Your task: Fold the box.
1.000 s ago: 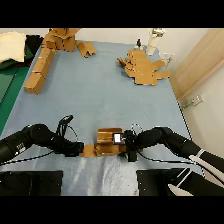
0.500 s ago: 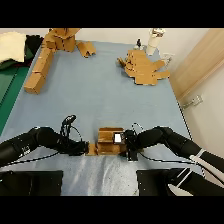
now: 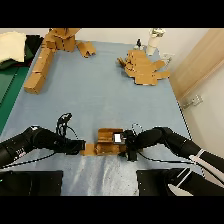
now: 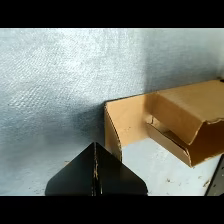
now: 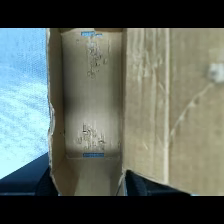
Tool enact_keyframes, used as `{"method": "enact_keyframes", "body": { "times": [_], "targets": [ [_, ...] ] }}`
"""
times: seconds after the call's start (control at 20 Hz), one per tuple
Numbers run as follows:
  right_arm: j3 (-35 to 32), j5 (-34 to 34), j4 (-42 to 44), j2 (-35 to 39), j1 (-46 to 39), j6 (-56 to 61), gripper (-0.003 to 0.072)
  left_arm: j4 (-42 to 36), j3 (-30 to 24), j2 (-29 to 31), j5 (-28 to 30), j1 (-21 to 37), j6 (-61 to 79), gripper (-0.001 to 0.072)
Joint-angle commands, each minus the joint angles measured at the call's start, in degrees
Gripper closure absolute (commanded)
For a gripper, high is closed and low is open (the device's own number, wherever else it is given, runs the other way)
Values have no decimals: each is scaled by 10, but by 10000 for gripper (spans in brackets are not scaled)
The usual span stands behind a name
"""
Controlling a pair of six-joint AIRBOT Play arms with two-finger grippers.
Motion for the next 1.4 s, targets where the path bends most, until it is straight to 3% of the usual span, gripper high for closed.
{"method": "enact_keyframes", "body": {
  "times": [0.0, 0.55, 1.05, 1.35],
  "targets": [
    [0, -1, 0, 0, 0, 0, 213, 18, 0, 1, 3, 1, -13, 701],
    [0, -1, 0, 0, 0, 0, 213, -2, 0, -44, 40, -28, 9, 700],
    [0, -1, 0, 0, 0, 1, 213, -32, 16, -6, 44, -39, 22, 700],
    [0, -1, 0, 0, 0, 1, 213, -121, 19, -6, 50, -39, 101, 695]
  ]
}}
